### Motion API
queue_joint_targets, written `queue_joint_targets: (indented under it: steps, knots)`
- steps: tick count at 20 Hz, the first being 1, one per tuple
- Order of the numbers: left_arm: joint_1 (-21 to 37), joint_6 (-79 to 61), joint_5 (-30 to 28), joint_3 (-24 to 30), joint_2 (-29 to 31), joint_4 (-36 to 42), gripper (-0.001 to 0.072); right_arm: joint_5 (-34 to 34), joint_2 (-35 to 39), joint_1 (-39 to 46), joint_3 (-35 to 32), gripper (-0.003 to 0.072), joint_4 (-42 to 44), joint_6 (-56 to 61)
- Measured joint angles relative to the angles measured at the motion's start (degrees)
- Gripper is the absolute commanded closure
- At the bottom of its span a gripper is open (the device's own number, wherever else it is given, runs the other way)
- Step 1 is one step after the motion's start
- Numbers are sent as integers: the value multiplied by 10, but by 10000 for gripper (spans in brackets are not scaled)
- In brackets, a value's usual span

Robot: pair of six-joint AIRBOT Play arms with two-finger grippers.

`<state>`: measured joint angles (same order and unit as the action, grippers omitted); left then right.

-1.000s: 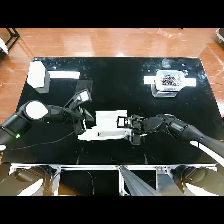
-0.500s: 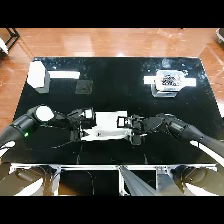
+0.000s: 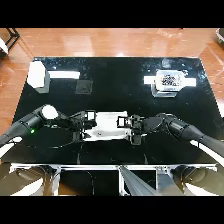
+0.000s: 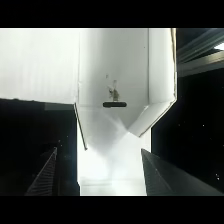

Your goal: Fold the box and place the chain.

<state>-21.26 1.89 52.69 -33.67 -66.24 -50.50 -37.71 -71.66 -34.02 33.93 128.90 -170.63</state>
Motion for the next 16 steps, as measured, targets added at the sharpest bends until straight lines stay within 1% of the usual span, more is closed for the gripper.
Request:
queue_joint_targets:
  steps: [8, 10, 15, 16]
  knots:
    - [-32, -24, -35, 0, -2, 4, 106, 0, 0, 0, 0, 579, 0, 0]
    - [-36, -26, -40, 0, -2, 3, 169, 0, 0, 0, 0, 579, 0, 0]
    - [-40, -28, -20, 0, -2, -2, 174, 0, 0, 0, 0, 579, 0, 0]
    - [-40, -25, -15, 0, -2, -4, 191, 0, 0, 0, 0, 579, 0, 0]
